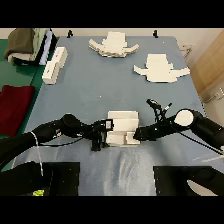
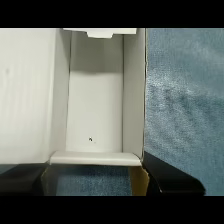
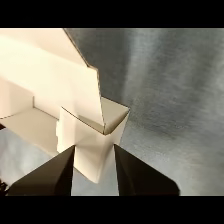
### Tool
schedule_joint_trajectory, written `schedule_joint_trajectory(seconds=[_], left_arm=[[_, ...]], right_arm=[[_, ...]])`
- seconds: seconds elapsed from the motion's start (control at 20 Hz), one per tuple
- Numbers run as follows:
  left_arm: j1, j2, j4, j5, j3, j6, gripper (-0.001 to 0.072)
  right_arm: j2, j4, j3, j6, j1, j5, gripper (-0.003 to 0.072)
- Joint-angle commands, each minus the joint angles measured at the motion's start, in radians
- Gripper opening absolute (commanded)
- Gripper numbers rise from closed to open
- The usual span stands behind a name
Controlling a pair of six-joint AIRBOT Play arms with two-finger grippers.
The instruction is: Fold the box.
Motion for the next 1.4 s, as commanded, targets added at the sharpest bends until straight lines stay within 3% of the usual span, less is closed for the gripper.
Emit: schedule_joint_trajectory(seconds=[0.0,0.3,0.5,0.55,0.65,0.85,1.05,1.1,1.15,1.2,1.35], left_arm=[[0.000,0.000,0.000,0.000,0.000,0.000,0.0528],[0.000,0.000,0.000,0.000,0.000,0.000,0.0528],[0.000,0.000,0.000,0.000,0.000,0.000,0.0528],[0.000,0.000,0.000,0.000,0.000,0.000,0.0528],[0.000,0.000,0.000,0.000,0.000,0.000,0.0528],[0.000,0.000,0.000,0.000,0.000,0.000,0.0528],[0.000,0.000,0.000,0.000,0.000,0.000,0.0528],[0.000,0.000,0.000,0.000,0.000,0.000,0.0528],[0.000,0.000,0.000,0.000,0.000,0.000,0.0528],[0.000,0.000,0.000,0.000,0.000,0.000,0.0528],[0.000,0.000,0.000,0.000,0.000,0.000,0.0528]], right_arm=[[-0.077,-0.244,0.087,0.293,0.133,0.000,0.0371],[-0.225,-0.524,0.216,0.596,0.314,0.127,0.0337],[-0.278,-0.591,0.256,0.723,0.356,0.192,0.0336],[-0.289,-0.591,0.256,0.738,0.356,0.193,0.0282],[-0.306,-0.591,0.256,0.766,0.356,0.192,0.0262],[-0.307,-0.606,0.256,0.808,0.356,0.191,0.0007],[-0.307,-0.612,0.256,0.815,0.356,0.184,0.0006],[-0.307,-0.612,0.256,0.814,0.356,0.171,0.0045],[-0.307,-0.608,0.256,0.813,0.356,0.158,0.0234],[-0.307,-0.595,0.256,0.813,0.356,0.154,0.0330],[-0.290,-0.570,0.256,0.791,0.356,0.170,0.0330]])
